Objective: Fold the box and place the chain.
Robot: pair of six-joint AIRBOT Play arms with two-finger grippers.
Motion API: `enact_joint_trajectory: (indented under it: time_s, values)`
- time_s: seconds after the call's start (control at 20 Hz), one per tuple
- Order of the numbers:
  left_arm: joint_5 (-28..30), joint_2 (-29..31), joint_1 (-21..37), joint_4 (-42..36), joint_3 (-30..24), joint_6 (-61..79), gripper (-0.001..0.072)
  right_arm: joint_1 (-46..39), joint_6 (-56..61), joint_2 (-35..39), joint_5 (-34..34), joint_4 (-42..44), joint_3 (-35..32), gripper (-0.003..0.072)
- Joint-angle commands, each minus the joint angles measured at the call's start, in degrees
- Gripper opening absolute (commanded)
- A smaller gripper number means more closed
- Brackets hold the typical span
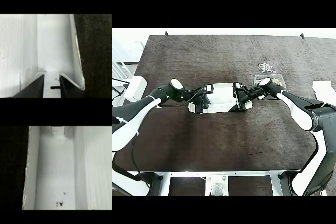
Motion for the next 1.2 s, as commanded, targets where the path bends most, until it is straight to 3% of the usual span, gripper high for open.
enact_joint_trajectory:
  time_s: [0.0, 0.05, 0.1, 0.15, 0.6, 0.7, 0.8, 0.85, 1.15]
  values:
    - [1.16, -0.02, -0.68, -1.55, -0.02, 0.37, 0.0239, 0.04, 0.04, 0.0, -0.02, 0.04, 0.02, 0.0463]
    - [1.11, -0.02, -0.68, -2.25, -0.02, 0.5, 0.0306, 0.04, 0.04, 0.0, -0.02, 0.04, 0.02, 0.0463]
    - [1.05, -0.02, -0.68, -2.29, -0.02, 0.39, 0.047, 0.04, 0.04, 0.0, -0.02, 0.04, 0.02, 0.0463]
    - [1.05, -0.02, -0.68, -2.27, -0.02, -0.22, 0.0554, 0.04, 0.04, 0.0, -0.02, 0.04, 0.02, 0.0463]
    - [1.2, -0.02, -0.48, 0.13, -0.02, -5.01, 0.0551, 0.04, 0.04, 0.0, -0.02, 0.04, 0.02, 0.0463]
    - [-0.2, 0.11, 0.55, 1.4, -0.02, -8.85, 0.0329, 0.04, 0.04, 0.0, -0.02, 0.04, 0.02, 0.0463]
    - [-3.13, 0.35, 2.4, 0.96, 0.11, -11.32, 0.0158, 0.04, 0.02, 0.0, -0.02, 0.04, 0.02, 0.0463]
    - [-4.55, 0.85, 3.15, 0.79, 0.11, -11.87, 0.0024, 0.04, 0.04, 0.0, -0.02, 0.04, 0.02, 0.0463]
    - [-7.06, 7.67, 6.36, 1.27, 0.09, -22.73, 0.0018, 0.04, 0.04, 0.0, -0.02, 0.04, 0.02, 0.0463]
